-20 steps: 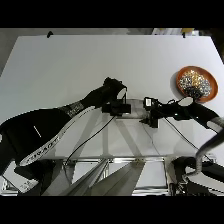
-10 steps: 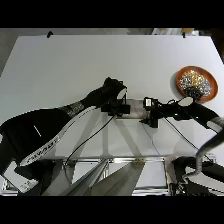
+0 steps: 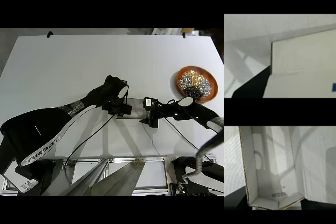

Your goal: Fold the box and place the chain.

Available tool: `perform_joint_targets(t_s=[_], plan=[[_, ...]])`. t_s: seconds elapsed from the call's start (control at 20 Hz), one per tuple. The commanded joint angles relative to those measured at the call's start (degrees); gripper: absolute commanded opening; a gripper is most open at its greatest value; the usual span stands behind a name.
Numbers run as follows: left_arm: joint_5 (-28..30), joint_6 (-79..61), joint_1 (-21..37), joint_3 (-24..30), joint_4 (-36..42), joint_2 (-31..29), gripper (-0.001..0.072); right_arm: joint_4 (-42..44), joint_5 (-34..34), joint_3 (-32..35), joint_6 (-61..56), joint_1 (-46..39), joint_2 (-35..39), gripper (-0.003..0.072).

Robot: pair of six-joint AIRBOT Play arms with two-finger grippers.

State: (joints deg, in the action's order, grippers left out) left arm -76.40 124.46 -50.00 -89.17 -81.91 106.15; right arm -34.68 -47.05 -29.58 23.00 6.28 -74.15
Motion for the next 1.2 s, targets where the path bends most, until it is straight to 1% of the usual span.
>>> perform_joint_targets(t_s=[0.0,0.05,0.25,0.45,0.5,0.55,0.75,0.8,0.85,0.9,1.15], plan=[[-0.7,4.4,0.0,-0.3,0.0,0.3,0.0181,0.0,-0.1,0.0,0.0,0.0,0.0,0.0398],[-1.0,4.8,0.0,-0.3,0.2,0.4,0.0123,0.0,-0.1,0.0,0.0,0.0,0.0,0.0398],[-3.6,7.2,0.0,-0.3,0.4,1.2,0.0123,0.0,-0.1,0.0,0.0,0.0,0.0,0.0398],[-3.3,8.5,-0.1,-0.3,0.9,1.2,0.0123,0.0,-0.1,0.0,0.0,0.0,0.0,0.0398],[-3.2,8.7,-0.1,-0.3,1.0,1.2,0.01,0.0,-0.1,0.0,0.0,0.0,0.0,0.0398],[-2.9,8.9,-0.1,-0.3,1.1,1.2,0.0002,0.0,-0.1,0.0,0.0,0.0,0.0,0.0398],[-1.4,9.3,-0.1,-0.3,2.6,1.2,0.0003,0.0,-0.1,0.0,0.0,0.0,0.0,0.0398],[-1.4,9.3,-0.1,-0.3,2.8,1.2,0.0013,0.0,-0.1,0.0,0.0,0.0,0.0,0.0398],[-1.6,9.3,0.1,-0.3,3.0,1.0,0.0039,0.0,-0.1,0.0,0.0,0.0,0.0,0.0398],[-1.7,9.2,0.2,-0.3,3.0,0.7,0.004,0.0,-0.1,0.0,0.0,0.0,0.0,0.0398],[-2.5,2.0,1.5,-0.3,3.3,-2.2,0.0043,0.0,-0.1,0.0,0.0,0.0,0.0,0.0398]])
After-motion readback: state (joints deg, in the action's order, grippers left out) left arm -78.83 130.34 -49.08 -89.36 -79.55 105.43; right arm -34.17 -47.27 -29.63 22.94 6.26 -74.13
